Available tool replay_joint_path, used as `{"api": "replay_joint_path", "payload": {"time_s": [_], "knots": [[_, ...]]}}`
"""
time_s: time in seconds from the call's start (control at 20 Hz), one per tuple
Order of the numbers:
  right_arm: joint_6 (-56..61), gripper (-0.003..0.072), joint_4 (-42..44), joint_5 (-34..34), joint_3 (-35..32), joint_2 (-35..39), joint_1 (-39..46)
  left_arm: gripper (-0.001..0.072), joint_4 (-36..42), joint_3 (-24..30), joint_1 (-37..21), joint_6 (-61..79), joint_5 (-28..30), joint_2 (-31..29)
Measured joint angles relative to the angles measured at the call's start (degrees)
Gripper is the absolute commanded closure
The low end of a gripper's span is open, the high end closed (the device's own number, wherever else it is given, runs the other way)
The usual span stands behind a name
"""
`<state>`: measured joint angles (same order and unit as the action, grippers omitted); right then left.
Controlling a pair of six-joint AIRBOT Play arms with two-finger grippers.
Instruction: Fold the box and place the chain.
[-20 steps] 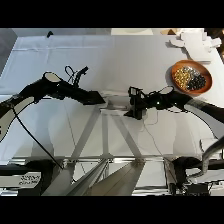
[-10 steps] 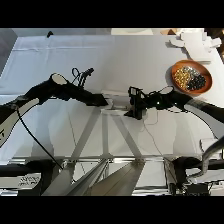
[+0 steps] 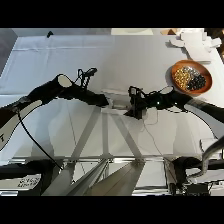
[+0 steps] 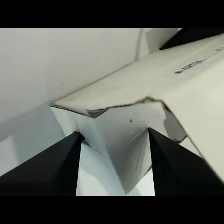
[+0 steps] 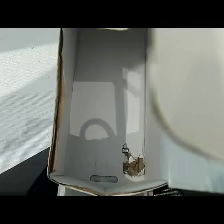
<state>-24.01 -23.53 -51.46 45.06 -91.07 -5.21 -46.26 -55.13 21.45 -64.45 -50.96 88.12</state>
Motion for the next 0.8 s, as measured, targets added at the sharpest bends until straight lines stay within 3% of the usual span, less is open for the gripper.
{"api": "replay_joint_path", "payload": {"time_s": [0.4, 0.8], "knots": [[-0.26, 0.0222, -0.70, -0.59, -0.04, 0.00, -0.02, 0.0189, -6.32, 0.09, 1.18, -4.11, 2.51, -2.82], [-0.07, 0.0222, -0.20, -0.28, 0.00, 0.00, -0.04, 0.0211, -6.78, -0.33, 4.26, -8.92, 2.01, -3.30]]}}
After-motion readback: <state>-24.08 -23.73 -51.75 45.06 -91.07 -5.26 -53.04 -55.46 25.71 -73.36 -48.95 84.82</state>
